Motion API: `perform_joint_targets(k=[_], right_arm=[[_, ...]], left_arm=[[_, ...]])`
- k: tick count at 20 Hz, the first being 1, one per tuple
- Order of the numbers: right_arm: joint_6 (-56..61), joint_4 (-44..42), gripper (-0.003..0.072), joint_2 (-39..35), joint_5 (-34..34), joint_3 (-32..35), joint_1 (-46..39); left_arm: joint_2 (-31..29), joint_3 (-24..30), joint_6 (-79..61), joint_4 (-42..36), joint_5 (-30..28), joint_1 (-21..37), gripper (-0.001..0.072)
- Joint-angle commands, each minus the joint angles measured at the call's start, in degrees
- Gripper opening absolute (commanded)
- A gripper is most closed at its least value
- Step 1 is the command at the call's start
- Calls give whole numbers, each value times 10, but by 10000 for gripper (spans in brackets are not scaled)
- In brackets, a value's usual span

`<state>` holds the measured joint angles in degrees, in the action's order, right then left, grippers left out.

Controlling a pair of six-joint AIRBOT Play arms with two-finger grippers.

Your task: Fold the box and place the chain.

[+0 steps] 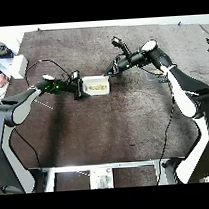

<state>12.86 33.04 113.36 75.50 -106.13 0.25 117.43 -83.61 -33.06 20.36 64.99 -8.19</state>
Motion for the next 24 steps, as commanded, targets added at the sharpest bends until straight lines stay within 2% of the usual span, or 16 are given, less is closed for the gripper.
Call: perform_joint_targets(k=[1,9,11,15,24], right_arm=[[-18,10,162,0,17,-1,5],[-73,64,179,0,-5,0,58],[-73,64,285,0,-7,-1,62],[-73,76,281,0,-9,0,76],[-66,129,281,0,-64,0,97]], left_arm=[[0,0,0,0,0,0,275],[0,0,0,0,0,0,275],[0,0,0,0,0,0,274],[0,0,0,0,0,0,274],[0,0,0,0,0,0,275]])
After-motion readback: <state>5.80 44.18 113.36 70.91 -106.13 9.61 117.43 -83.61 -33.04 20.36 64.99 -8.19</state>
